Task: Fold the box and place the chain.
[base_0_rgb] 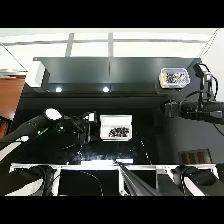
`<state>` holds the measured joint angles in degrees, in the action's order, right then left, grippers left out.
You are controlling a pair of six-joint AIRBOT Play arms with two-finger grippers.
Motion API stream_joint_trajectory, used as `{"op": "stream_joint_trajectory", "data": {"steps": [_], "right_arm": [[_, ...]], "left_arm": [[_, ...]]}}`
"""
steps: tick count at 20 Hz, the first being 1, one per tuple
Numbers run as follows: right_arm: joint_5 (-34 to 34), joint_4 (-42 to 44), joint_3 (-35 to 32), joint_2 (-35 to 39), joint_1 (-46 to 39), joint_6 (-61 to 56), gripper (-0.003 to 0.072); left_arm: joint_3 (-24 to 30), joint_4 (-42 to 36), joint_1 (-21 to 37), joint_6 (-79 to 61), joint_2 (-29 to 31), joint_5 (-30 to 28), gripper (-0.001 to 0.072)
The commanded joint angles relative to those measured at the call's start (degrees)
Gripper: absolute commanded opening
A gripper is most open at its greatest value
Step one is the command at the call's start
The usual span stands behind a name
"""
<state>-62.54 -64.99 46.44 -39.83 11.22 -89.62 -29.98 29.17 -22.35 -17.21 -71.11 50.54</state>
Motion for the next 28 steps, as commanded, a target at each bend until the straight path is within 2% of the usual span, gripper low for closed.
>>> {"op": "stream_joint_trajectory", "data": {"steps": [1, 4, 12, 20, 21, 22, 23, 25, 28], "right_arm": [[0.07, -0.02, -0.04, -0.04, 0.0, 0.02, 0.0408], [0.04, -0.02, -0.04, -0.04, 0.0, 0.02, 0.0408], [0.31, -0.02, -0.04, -0.07, 0.0, 0.02, 0.0408], [0.66, -0.07, -0.04, -0.09, 0.0, 0.02, 0.0408], [0.81, -0.11, -0.04, -0.09, 0.0, 0.02, 0.0408], [0.94, -0.48, -0.04, -0.09, 0.0, 0.04, 0.0413], [0.61, -0.68, -0.04, -0.11, 0.0, 0.02, 0.0696], [0.76, -0.61, -0.04, -1.03, 0.98, 0.35, 0.072], [7.06, 5.79, 0.04, -7.1, 3.13, 4.81, 0.072]], "left_arm": [[-0.11, -0.94, -2.05, 0.94, -0.17, 0.2, 0.0706], [-0.15, -1.05, -3.06, 2.86, -0.17, -2.34, 0.0705], [-0.2, -1.18, -3.08, 3.3, -0.2, -2.71, 0.0705], [-0.48, -1.33, -7.21, 3.69, -0.33, -6.88, 0.0702], [-0.48, -1.16, -7.23, 3.72, -0.31, -6.88, 0.0676], [-0.48, -1.18, -7.21, 3.74, -0.31, -6.86, 0.0596], [-0.48, -1.18, -7.21, 3.74, -0.31, -6.86, 0.048], [-0.48, -1.18, -7.21, 3.74, -0.31, -6.86, 0.0369], [-0.48, -1.16, -7.21, 3.72, -0.31, -6.86, 0.0366]]}}
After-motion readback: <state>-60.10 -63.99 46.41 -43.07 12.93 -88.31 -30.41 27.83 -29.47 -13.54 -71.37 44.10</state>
